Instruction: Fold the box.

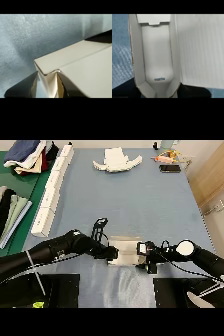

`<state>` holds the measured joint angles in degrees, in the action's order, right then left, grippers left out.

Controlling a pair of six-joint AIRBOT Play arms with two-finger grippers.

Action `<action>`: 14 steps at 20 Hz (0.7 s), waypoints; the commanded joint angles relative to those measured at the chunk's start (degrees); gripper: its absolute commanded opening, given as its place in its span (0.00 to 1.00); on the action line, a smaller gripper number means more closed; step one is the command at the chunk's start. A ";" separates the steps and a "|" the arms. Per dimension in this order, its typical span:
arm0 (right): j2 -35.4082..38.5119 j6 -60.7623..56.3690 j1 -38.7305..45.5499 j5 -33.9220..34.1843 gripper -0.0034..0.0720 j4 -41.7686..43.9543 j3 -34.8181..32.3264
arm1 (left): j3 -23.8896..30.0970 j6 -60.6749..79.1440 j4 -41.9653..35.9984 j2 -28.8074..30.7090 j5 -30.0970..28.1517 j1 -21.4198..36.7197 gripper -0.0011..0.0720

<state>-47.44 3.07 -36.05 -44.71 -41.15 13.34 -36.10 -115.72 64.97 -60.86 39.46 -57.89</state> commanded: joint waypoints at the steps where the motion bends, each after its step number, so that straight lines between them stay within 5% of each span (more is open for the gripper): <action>1: 0.00 0.00 -0.02 0.00 0.73 0.02 0.04 | -5.33 -11.13 9.44 -4.76 6.03 -2.91 0.52; 7: 0.00 0.00 -0.02 -0.02 0.73 0.02 0.04 | -11.23 -24.50 19.52 -8.96 13.35 -7.08 0.49; 14: 0.00 0.00 -0.02 -0.02 0.73 0.02 0.04 | -12.33 -32.48 20.09 -11.34 14.95 -10.25 0.49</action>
<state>-47.44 3.09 -36.07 -44.71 -41.12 13.34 -47.83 -143.96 83.96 -71.29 53.21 -66.78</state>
